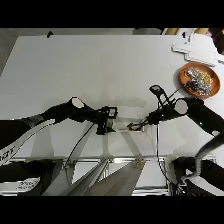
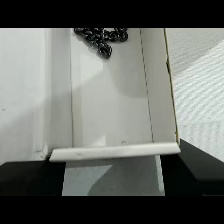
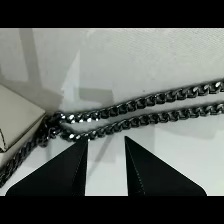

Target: Fold the box and place the chain.

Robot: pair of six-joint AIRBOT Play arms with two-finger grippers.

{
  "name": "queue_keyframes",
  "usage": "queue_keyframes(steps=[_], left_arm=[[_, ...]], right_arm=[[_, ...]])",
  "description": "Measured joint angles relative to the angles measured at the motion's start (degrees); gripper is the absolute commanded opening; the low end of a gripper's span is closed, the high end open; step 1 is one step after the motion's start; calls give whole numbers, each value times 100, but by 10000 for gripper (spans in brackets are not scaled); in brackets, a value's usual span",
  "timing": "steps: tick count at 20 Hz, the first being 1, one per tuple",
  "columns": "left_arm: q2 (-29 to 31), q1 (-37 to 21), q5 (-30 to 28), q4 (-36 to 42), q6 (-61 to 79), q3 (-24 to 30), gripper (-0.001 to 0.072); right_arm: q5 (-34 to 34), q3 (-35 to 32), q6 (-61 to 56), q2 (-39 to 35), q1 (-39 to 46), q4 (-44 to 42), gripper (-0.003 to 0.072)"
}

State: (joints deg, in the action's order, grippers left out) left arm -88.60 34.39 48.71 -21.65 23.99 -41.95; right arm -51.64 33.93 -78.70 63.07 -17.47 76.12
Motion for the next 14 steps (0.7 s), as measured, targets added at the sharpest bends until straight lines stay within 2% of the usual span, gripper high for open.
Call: queue_keyframes(steps=[11, 12, 14], left_arm=[[0, 0, 0, 0, -2, 0, 206], [0, 0, 0, 2, -2, 0, 206], [0, 0, 0, 0, -2, 0, 206]], right_arm=[[42, 7, -223, 389, 0, 129, 255], [33, 7, -232, 411, 0, 133, 233], [26, 2, -234, 439, 0, 173, 99]])
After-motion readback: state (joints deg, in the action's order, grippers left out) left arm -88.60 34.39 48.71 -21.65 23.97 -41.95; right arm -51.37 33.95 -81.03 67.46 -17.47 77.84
